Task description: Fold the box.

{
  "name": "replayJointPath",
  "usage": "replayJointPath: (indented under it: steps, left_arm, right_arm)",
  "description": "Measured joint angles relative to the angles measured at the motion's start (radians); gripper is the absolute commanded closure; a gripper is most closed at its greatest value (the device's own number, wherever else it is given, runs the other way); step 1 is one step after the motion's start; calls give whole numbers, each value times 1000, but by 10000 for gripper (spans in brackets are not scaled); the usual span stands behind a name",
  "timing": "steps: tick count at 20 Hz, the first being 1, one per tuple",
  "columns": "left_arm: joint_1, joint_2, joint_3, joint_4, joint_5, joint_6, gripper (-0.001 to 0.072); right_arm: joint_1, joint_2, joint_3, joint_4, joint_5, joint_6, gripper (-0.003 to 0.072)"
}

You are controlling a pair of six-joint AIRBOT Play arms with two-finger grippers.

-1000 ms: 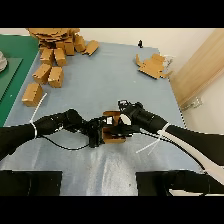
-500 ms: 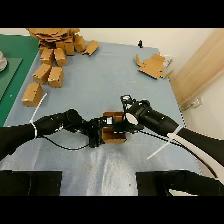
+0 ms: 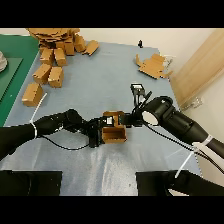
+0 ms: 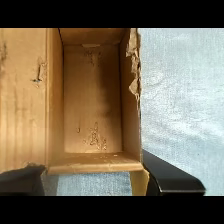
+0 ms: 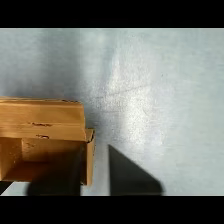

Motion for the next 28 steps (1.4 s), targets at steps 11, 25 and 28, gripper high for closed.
replayJointPath:
  steps: [11,25,28]
  left_arm:
    - [0,0,0,0,0,0,306]
    - [0,0,0,0,0,0,305]
    - [0,0,0,0,0,0,306]
  right_arm:
    - [-629,-162,-217,1019,-133,-952,682]
    - [-590,-413,-76,1341,280,-1540,681]
    - [-518,-333,-128,1227,229,-1490,681]
